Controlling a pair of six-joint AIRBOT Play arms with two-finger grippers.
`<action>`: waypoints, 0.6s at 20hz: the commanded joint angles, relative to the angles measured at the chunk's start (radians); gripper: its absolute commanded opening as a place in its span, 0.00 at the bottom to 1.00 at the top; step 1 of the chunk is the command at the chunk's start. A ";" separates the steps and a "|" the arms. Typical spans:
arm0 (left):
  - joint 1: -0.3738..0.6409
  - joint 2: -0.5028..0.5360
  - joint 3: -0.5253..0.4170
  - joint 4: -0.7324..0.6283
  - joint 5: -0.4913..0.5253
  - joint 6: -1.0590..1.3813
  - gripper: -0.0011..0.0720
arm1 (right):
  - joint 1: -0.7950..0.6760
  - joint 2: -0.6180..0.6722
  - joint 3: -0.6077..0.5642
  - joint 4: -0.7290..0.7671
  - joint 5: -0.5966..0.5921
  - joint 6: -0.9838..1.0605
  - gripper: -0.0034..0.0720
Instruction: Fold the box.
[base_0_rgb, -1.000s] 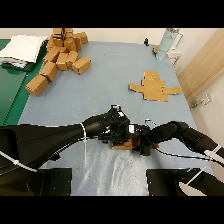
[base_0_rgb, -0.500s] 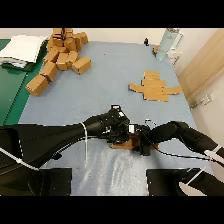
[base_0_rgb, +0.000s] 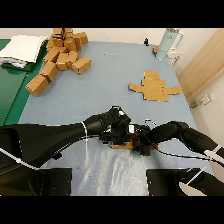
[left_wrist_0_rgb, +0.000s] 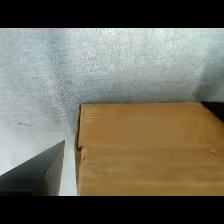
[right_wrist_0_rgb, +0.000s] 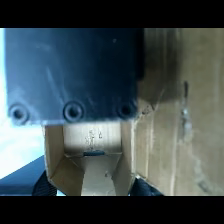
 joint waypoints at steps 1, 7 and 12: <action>0.039 0.002 0.051 -0.077 -0.093 0.055 0.74 | 0.000 0.000 0.000 0.000 0.000 0.000 0.71; 0.179 0.003 0.164 -0.163 -0.362 0.196 0.74 | 0.000 0.000 0.000 0.000 0.000 0.000 0.71; 0.283 0.003 0.205 -0.317 -0.447 0.419 0.74 | 0.000 0.000 0.000 0.000 0.000 0.000 0.71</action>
